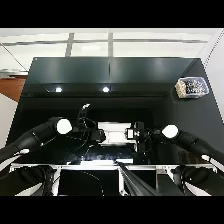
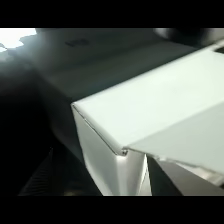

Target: Fold the box and place the chain.

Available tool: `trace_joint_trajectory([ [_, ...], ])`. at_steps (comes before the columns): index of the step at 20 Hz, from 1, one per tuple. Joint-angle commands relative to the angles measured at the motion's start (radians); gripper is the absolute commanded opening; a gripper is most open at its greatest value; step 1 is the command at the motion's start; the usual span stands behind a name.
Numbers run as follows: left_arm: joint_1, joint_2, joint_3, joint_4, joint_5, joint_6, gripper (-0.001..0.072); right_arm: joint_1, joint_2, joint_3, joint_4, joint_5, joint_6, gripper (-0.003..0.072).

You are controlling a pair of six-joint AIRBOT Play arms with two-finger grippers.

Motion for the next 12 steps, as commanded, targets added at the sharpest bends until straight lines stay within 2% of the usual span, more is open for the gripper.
trace_joint_trajectory([
  [1,-0.121,0.0,0.075,0.384,-0.002,-0.423,0.0683,0.001,0.0,0.0,0.0,0.0,0.0,0.0456],
  [4,-0.199,-0.024,0.154,0.549,-0.113,-0.579,0.0682,0.001,0.0,0.0,0.0,0.0,0.0,0.0456],
  [9,-0.252,-0.114,0.243,0.555,-0.203,-0.644,0.065,0.001,0.0,0.0,0.0,0.0,0.0,0.0455],
  [10,-0.264,-0.126,0.247,0.555,-0.208,-0.66,0.055,0.001,0.0,0.0,0.0,0.0,0.0,0.0456],
  [11,-0.275,-0.134,0.249,0.555,-0.209,-0.661,0.0483,0.001,0.0,0.0,0.0,0.0,0.0,0.0456],
  [12,-0.282,-0.142,0.253,0.555,-0.214,-0.665,0.0483,0.001,0.0,0.0,0.0,0.0,0.0,0.0455],
])
